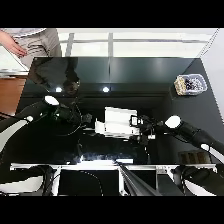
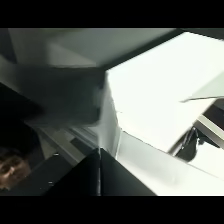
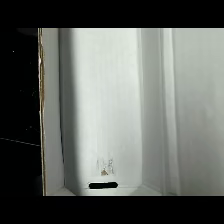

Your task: Fold the box and place the chain.

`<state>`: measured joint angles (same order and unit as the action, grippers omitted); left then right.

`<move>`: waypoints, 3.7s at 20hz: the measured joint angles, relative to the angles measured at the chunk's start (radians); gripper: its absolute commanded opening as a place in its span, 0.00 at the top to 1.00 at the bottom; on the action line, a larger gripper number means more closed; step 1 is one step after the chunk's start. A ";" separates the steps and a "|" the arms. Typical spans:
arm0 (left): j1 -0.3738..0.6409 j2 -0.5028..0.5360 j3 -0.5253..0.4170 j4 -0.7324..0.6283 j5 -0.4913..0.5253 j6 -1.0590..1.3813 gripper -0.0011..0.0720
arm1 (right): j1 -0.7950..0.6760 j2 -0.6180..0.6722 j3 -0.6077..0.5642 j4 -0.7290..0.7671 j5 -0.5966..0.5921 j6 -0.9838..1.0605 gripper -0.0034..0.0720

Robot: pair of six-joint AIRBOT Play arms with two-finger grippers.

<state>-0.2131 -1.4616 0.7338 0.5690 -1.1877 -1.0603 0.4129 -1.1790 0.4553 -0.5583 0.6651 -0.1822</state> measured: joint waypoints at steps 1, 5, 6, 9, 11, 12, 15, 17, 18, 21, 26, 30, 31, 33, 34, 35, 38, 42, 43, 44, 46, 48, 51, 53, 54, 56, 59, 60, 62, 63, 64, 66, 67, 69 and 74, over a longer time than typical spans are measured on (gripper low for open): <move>-0.001 0.000 0.014 0.000 -0.013 0.000 0.73 | 0.000 0.000 0.000 0.000 0.000 0.000 0.77; -0.003 0.003 0.066 0.002 -0.063 -0.006 0.02 | 0.000 0.000 0.000 0.000 0.000 0.000 0.77; -0.003 0.003 0.074 0.003 -0.079 -0.009 0.02 | 0.000 0.000 0.000 0.000 0.000 0.000 0.77; -0.010 0.003 0.088 0.003 -0.102 -0.021 0.04 | 0.000 0.000 0.000 0.000 0.000 0.000 0.77; -0.033 0.004 0.092 0.003 -0.086 -0.032 0.08 | 0.000 0.000 0.000 0.000 0.000 0.000 0.77; -0.048 0.004 0.093 0.003 -0.068 -0.037 0.08 | 0.000 0.000 0.000 0.000 0.000 0.000 0.77; -0.104 0.006 0.095 0.003 0.008 -0.056 0.13 | 0.000 0.000 0.000 0.000 0.000 0.000 0.77; -0.143 0.013 0.096 0.003 0.058 -0.072 0.13 | 0.000 0.000 0.000 0.000 0.000 0.000 0.77; -0.158 0.019 0.096 0.003 0.079 -0.074 0.13 | 0.000 0.000 0.000 0.000 0.000 0.000 0.77; -0.187 0.050 0.097 0.042 0.135 -0.105 0.13 | 0.000 0.000 0.000 0.000 0.000 0.000 0.77; -0.225 0.084 0.114 0.126 0.151 -0.209 0.13 | 0.000 0.000 0.000 0.000 0.000 0.000 0.77; -0.260 0.090 0.137 0.164 0.147 -0.277 0.14 | 0.000 0.000 0.000 0.000 0.000 0.000 0.77; -0.269 0.091 0.143 0.179 0.146 -0.297 0.14 | 0.000 0.000 0.000 0.000 0.000 0.000 0.77; -0.283 0.091 0.153 0.214 0.141 -0.343 0.22 | 0.000 0.000 0.000 0.000 0.000 0.000 0.77; -0.287 0.092 0.158 0.227 0.139 -0.362 0.27 | 0.000 0.000 0.000 0.000 0.000 0.000 0.77; -0.291 0.092 0.163 0.241 0.141 -0.381 0.29 | 0.000 0.000 0.000 0.000 0.000 0.000 0.77; -0.314 0.092 0.181 0.270 0.153 -0.433 0.29 | 0.000 0.000 0.000 0.000 0.000 0.001 0.77; -0.377 0.092 0.215 0.393 0.169 -0.554 0.29 | 0.000 0.000 0.000 0.000 0.000 0.001 0.77; -0.397 0.092 0.222 0.440 0.176 -0.597 0.29 | 0.000 0.000 0.000 0.000 0.000 0.001 0.77; -0.418 0.092 0.228 0.482 0.182 -0.641 0.29 | 0.000 0.000 0.000 0.000 0.000 0.000 0.77; -0.455 0.092 0.234 0.565 0.187 -0.716 0.30 | 0.000 0.000 0.000 0.000 0.000 0.000 0.77; -0.483 0.091 0.238 0.613 0.211 -0.774 0.29 | 0.000 0.000 0.000 0.000 0.000 0.000 0.77; -0.507 0.089 0.240 0.654 0.225 -0.833 0.29 | 0.000 0.000 0.000 0.000 0.000 0.001 0.77; -0.513 0.081 0.241 0.680 0.216 -0.868 0.29 | 0.000 0.000 0.000 0.000 0.000 0.001 0.77; -0.516 0.074 0.243 0.689 0.207 -0.885 0.30 | 0.000 0.000 0.000 0.000 -0.001 0.000 0.77; -0.525 0.059 0.249 0.711 0.200 -0.917 0.29 | 0.000 0.000 0.000 0.000 0.000 0.000 0.77; -0.549 0.047 0.261 0.773 0.180 -1.002 0.30 | 0.000 0.000 0.000 0.000 0.000 0.001 0.77; -0.560 0.045 0.267 0.798 0.171 -1.033 0.30 | 0.000 0.000 0.000 0.000 0.000 0.001 0.77; -0.582 0.039 0.283 0.843 0.153 -1.087 0.30 | 0.000 0.000 0.000 0.000 0.000 0.001 0.77; -0.593 0.034 0.293 0.864 0.148 -1.109 0.30 | 0.000 0.000 0.000 0.000 0.000 0.001 0.77; -0.605 0.026 0.306 0.887 0.137 -1.131 0.30 | 0.000 0.000 0.000 0.000 0.000 0.001 0.77; -0.625 0.003 0.331 0.926 0.108 -1.170 0.30 | 0.000 0.000 0.000 0.000 0.000 0.001 0.77; -0.632 -0.009 0.343 0.940 0.096 -1.184 0.30 | 0.000 0.000 0.000 0.000 0.000 0.001 0.77; -0.645 -0.029 0.362 0.959 0.087 -1.221 0.30 | 0.000 0.000 0.000 0.000 0.000 0.001 0.77; -0.652 -0.048 0.379 0.967 0.092 -1.273 0.61 | 0.000 0.000 0.000 0.000 0.000 0.001 0.77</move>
<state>-0.8646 -1.5101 1.1126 1.5356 -1.0962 -2.3329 0.4129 -1.1790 0.4553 -0.5579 0.6647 -0.1814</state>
